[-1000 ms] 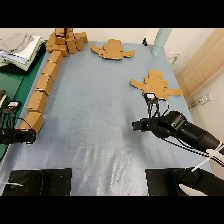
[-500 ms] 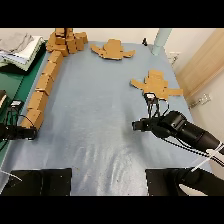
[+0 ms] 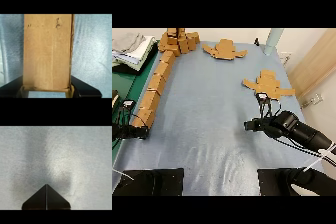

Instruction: Fold the box.

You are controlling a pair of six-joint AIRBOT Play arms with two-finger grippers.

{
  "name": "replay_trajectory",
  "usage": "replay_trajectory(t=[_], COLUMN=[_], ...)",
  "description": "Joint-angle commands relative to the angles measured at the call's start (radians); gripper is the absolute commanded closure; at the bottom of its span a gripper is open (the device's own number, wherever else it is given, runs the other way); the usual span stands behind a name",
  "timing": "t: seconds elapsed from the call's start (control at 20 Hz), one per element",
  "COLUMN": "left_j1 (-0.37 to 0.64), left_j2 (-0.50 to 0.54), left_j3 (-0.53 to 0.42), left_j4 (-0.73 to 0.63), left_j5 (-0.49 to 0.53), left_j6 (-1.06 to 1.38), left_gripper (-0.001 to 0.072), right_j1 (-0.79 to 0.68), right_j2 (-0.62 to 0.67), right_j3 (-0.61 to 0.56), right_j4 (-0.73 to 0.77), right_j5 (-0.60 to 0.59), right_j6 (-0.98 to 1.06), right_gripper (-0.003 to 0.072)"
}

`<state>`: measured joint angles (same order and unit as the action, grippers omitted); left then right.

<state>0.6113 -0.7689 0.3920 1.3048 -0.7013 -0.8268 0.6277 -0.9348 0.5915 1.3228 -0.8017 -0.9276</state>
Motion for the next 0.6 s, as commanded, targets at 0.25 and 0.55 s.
replay_trajectory(t=[0.25,0.55], left_j1=[0.001,0.002], left_j2=[-0.05,-0.058], left_j3=[-0.004,0.005], left_j4=[0.0,0.074], left_j5=[-0.015,-0.073], left_j6=[-0.001,-0.011], left_gripper=[0.0292,0.0007], right_j1=[0.001,0.001], right_j2=[-0.001,-0.001], right_j3=[0.001,0.001], right_j4=[0.001,0.001], right_j5=[0.0,0.0], right_j6=[0.0,0.0], right_gripper=[0.068,0.068])
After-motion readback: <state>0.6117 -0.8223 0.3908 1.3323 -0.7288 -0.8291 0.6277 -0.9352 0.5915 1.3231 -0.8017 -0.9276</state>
